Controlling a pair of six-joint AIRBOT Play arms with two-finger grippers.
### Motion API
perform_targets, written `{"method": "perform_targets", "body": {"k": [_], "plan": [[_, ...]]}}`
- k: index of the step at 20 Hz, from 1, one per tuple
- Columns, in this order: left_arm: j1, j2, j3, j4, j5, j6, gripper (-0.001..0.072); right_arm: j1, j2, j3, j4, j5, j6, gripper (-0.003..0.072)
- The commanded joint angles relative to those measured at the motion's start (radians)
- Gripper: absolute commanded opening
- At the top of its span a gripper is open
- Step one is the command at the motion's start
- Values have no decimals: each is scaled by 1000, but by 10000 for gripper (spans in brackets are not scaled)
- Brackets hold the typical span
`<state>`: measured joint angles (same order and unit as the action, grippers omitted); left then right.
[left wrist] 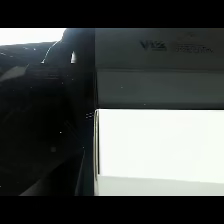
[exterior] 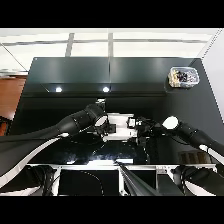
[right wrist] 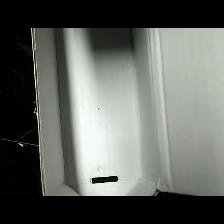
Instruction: Fold the box and place the chain.
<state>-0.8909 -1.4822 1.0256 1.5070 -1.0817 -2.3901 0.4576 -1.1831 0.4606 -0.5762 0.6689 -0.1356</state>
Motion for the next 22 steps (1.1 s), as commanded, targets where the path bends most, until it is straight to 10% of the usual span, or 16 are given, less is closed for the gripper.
{"method": "perform_targets", "body": {"k": [1, 3, 7, 12, 22], "plan": [[6, 0, 1, 3, -2, 0, 214, 0, 0, 0, 0, 1, 0, 467], [5, 0, 1, 2, -2, 4, 24, 0, 0, 0, 0, 1, 0, 467], [5, 0, 1, 0, -3, 4, 27, 0, 0, 0, 0, 0, 0, 467], [6, 1, 16, 9, -27, 3, 358, 0, 0, 0, 0, 1, 0, 467], [10, -2, 24, 6, -31, -27, 283, 0, 0, 0, 0, 7, 0, 467]]}}
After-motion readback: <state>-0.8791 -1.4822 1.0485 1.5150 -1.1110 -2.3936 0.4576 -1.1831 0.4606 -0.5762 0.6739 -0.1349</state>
